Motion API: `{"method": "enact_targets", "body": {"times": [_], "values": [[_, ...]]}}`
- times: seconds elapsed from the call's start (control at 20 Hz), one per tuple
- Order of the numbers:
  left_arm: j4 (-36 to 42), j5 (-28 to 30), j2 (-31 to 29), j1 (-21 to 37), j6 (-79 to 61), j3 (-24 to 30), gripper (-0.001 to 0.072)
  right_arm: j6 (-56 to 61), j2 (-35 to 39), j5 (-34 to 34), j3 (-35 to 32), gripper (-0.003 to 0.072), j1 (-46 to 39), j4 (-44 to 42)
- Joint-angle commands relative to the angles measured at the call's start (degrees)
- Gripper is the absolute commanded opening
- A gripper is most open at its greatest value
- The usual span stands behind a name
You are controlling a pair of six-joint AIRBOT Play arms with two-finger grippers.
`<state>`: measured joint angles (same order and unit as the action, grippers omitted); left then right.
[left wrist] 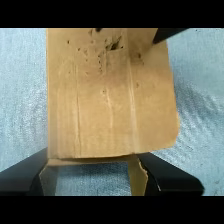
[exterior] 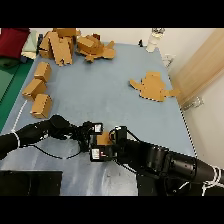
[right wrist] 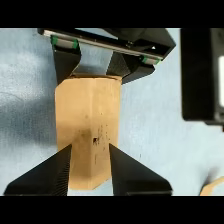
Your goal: Fold the box.
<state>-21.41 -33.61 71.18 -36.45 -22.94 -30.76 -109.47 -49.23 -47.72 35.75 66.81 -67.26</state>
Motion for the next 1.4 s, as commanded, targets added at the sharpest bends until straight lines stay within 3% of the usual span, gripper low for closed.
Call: {"method": "enact_targets", "body": {"times": [0.0,0.9,1.0,1.2,1.35], "values": [[0.0,0.0,0.0,0.0,0.0,0.0,0.0402,0.6,-1.7,1.0,-0.3,0.0375,0.3,2.4],[0.0,0.0,0.0,0.0,0.0,0.0,0.0402,0.6,-5.1,2.9,-0.3,0.0371,0.3,4.5],[0.0,0.0,0.0,0.0,0.0,0.0,0.0402,0.6,-5.1,2.9,-0.3,0.0225,0.3,5.6],[0.0,0.0,0.0,0.0,0.0,0.0,0.0403,0.6,-5.0,2.9,-0.2,0.0216,0.3,7.4],[0.0,0.0,0.0,0.0,0.0,0.0,0.0402,0.6,-4.7,2.9,-0.2,0.0118,0.3,8.0]]}}
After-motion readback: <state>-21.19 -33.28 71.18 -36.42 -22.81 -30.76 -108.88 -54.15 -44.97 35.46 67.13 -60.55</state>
